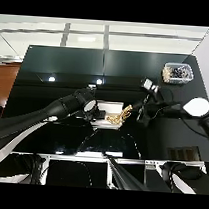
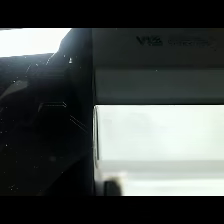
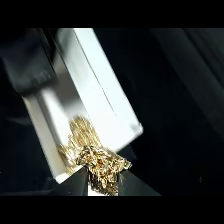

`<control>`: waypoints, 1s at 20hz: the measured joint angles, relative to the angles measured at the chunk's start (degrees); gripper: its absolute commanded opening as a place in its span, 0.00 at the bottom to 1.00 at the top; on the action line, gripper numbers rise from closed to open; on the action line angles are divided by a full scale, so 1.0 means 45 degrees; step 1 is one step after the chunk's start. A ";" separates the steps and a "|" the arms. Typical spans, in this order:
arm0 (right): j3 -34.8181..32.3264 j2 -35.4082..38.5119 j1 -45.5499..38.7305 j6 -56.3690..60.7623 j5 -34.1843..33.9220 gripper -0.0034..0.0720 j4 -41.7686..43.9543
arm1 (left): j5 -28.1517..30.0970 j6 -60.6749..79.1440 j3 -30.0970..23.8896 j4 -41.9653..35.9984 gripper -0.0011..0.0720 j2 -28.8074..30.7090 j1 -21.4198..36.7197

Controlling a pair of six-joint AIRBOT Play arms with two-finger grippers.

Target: Fold the box and place the chain.

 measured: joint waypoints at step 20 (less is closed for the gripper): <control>0.1773 -0.0923 0.1229 0.3376 0.0840 0.06 0.1690 | -0.0005 0.0005 0.0000 -0.0005 0.05 0.0000 0.0000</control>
